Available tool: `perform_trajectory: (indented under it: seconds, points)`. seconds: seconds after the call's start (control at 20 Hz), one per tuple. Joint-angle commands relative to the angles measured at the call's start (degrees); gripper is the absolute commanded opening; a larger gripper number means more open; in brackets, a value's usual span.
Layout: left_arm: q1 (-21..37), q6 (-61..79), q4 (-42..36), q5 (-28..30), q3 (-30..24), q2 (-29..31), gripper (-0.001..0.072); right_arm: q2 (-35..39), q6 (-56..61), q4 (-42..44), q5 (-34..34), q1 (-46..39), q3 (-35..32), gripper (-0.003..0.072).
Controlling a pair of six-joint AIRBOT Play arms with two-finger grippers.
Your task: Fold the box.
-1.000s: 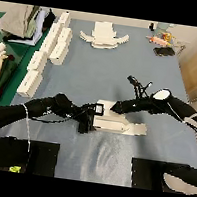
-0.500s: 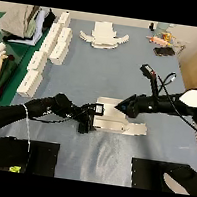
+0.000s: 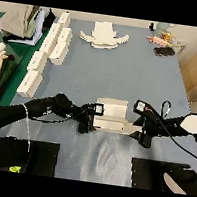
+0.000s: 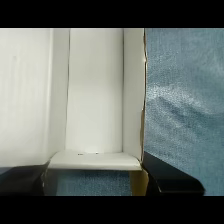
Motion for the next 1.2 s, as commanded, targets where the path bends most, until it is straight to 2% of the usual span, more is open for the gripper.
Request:
perform_trajectory:
  seconds: [0.0,0.1,0.3,0.35,0.4,0.45,0.55,0.6,0.85,0.9,0.95,1.0,1.05,1.15]
  points:
    - [0.0,0.02,0.0,0.02,0.02,-0.02,0.0426,0.68,-16.06,-3.39,-12.44,0.04,-4.72,0.0526]
    - [0.0,0.02,0.0,0.02,0.02,-0.02,0.0426,-0.17,-20.74,-1.68,-16.24,0.04,-5.42,0.0526]
    - [0.0,0.0,0.0,0.02,0.02,-0.02,0.0426,-5.29,-24.87,3.37,-17.53,0.04,-5.42,0.0523]
    - [0.0,0.02,0.0,0.02,0.02,-0.02,0.0426,-6.84,-26.82,4.98,-18.34,0.04,-5.42,0.0502]
    - [0.0,0.02,0.0,0.02,0.02,-0.02,0.0426,-8.04,-28.74,7.06,-18.71,0.11,-5.4,0.0434]
    - [0.0,0.02,0.0,0.02,0.02,-0.02,0.0426,-8.92,-30.01,9.25,-18.93,0.5,-5.4,0.0334]
    - [0.0,0.0,0.0,0.02,0.02,-0.02,0.0426,-9.7,-30.14,10.67,-19.1,2.6,-5.4,0.0234]
    - [0.0,0.02,0.0,0.02,0.02,-0.02,0.0426,-10.05,-30.1,10.86,-19.52,3.89,-5.4,0.0206]
    - [0.0,0.02,0.0,0.02,0.02,-0.02,0.0426,-13.16,-30.12,11.04,-23.5,7.89,-5.4,0.0205]
    - [0.0,0.0,0.0,0.02,0.02,-0.02,0.0426,-13.79,-30.12,11.1,-24.33,8.17,-5.4,0.0313]
    - [0.0,0.0,0.0,0.02,0.02,-0.02,0.0426,-14.23,-30.12,11.06,-25.14,8.35,-5.4,0.0489]
    - [0.0,0.02,0.0,0.02,0.02,-0.02,0.0426,-14.32,-30.1,11.04,-25.62,8.33,-5.4,0.0627]
    - [0.0,0.0,0.0,0.02,0.02,-0.02,0.0426,-14.29,-30.05,10.93,-25.79,8.28,-5.38,0.0677]
    - [0.0,0.0,0.0,0.02,0.02,-0.02,0.0426,-14.27,-27.76,9.55,-25.94,8.28,-5.38,0.0676]
